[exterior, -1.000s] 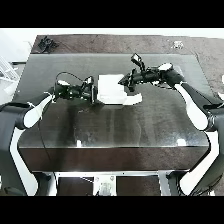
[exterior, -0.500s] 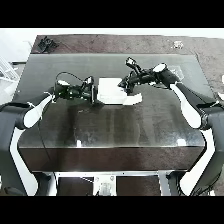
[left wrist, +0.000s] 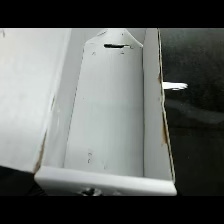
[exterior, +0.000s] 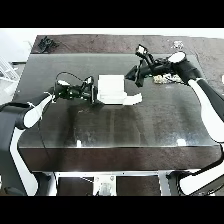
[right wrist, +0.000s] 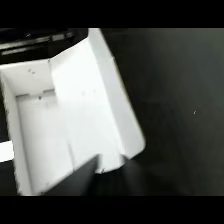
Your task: Fold the box and place the chain.
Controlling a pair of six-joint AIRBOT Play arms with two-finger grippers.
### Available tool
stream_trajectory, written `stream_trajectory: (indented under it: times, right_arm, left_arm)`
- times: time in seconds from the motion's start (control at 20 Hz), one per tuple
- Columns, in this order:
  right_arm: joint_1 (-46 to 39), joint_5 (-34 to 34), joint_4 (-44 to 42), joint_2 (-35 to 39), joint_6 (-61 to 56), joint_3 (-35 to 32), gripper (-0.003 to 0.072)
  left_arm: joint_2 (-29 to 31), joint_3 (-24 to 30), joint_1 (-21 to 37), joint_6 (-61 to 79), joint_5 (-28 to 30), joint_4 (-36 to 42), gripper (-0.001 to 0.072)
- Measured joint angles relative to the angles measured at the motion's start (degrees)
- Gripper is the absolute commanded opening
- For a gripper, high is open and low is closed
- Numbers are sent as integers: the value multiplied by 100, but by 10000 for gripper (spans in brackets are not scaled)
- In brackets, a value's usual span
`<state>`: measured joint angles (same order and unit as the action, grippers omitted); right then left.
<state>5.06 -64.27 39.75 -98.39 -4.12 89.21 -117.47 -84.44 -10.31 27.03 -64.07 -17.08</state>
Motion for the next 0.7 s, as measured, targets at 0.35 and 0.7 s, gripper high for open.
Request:
stream_trajectory:
  times: [0.35,0.7]
  right_arm:
    - [-190,-234,267,216,551,-999,597]
    - [-188,-234,251,-74,815,-1178,463]
  left_arm:
    - [0,0,0,2,-2,0,301]
    - [-2,0,0,2,-2,0,300]
